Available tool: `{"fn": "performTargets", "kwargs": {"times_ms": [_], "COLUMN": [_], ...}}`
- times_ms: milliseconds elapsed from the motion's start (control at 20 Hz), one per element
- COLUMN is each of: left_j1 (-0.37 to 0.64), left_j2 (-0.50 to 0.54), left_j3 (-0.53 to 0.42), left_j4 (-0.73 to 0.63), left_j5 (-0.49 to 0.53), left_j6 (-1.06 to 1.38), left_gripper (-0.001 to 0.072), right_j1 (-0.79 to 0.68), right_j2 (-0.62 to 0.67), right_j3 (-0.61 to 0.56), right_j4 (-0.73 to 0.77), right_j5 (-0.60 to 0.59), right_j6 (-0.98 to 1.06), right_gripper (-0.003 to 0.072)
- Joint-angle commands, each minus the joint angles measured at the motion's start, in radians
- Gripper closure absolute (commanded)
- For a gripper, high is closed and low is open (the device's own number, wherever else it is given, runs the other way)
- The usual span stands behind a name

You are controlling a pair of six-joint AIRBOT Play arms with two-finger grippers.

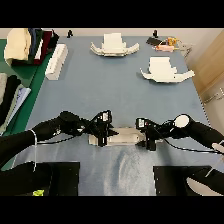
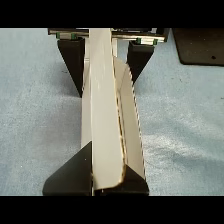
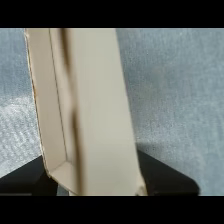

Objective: Fold the box.

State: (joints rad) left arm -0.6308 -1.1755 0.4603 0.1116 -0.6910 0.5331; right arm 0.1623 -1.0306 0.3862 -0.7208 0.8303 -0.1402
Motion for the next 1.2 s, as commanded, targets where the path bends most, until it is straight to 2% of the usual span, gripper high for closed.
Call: {"fn": "performTargets", "kwargs": {"times_ms": [0,500,650,1150], "left_j1": [0.001,0.001,0.001,0.001], "left_j2": [-0.001,0.0,0.0,0.0], "left_j3": [0.0,0.0,0.0,0.0], "left_j4": [0.0,0.0,0.0,0.0], "left_j5": [0.0,0.0,0.0,0.0], "left_j6": [0.0,0.0,0.0,0.0], "left_gripper": [0.0694,0.0694,0.0694,0.0694], "right_j1": [0.0,0.0,0.0,0.002], "right_j2": [-0.001,0.016,0.016,-0.003], "right_j3": [-0.001,-0.001,-0.001,-0.011], "right_j4": [0.003,0.008,0.008,0.026], "right_j5": [-0.001,0.074,0.07,0.038], "right_j6": [0.0,0.0,0.0,-0.065], "right_gripper": [0.0227,0.0223,0.0173,0.0178]}}
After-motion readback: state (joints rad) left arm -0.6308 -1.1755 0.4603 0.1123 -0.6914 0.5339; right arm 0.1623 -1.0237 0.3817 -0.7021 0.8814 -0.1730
